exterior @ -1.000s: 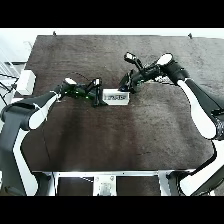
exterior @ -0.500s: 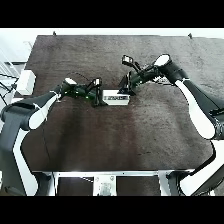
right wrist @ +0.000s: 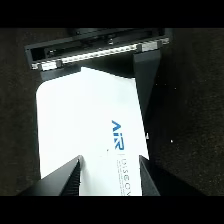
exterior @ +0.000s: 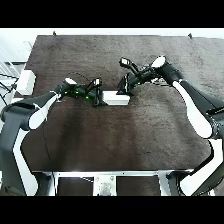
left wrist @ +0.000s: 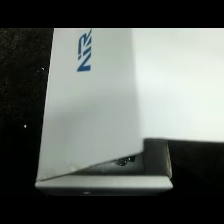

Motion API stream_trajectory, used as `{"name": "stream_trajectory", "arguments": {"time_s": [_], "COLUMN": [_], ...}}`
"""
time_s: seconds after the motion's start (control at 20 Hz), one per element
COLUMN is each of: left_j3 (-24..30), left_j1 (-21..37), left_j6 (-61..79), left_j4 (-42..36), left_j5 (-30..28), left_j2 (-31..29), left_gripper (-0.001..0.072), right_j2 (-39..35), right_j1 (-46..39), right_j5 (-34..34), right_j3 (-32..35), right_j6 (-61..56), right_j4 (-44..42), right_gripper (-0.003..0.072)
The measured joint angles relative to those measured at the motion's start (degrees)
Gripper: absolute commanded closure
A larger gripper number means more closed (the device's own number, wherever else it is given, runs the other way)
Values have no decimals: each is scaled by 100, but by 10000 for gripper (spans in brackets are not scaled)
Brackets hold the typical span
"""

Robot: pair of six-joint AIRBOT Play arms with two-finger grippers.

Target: Fold the box and place the chain.

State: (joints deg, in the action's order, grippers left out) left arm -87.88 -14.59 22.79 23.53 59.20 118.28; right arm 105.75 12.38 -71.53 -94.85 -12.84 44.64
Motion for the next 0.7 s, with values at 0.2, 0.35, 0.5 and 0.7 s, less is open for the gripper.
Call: {"name": "stream_trajectory", "arguments": {"time_s": [0.2, 0.35, 0.5, 0.7], "left_j3": [0, 0, 0, 0], "left_j1": [0, -2, -2, -2], "left_j6": [-2, -2, 0, 0], "left_j4": [-2, -2, 0, -2], "left_j5": [-2, -4, -4, -4], "left_j2": [0, 0, 0, 0], "left_gripper": [325, 325, 325, 325], "right_j2": [0, -11, -68, -74], "right_j1": [9, 9, -17, -50], "right_j5": [37, -76, -413, -533], "right_j3": [-2, -37, -61, -63], "right_j6": [0, -2, -7, -46], "right_j4": [15, 33, 20, 85], "right_gripper": [310, 253, 254, 256]}}
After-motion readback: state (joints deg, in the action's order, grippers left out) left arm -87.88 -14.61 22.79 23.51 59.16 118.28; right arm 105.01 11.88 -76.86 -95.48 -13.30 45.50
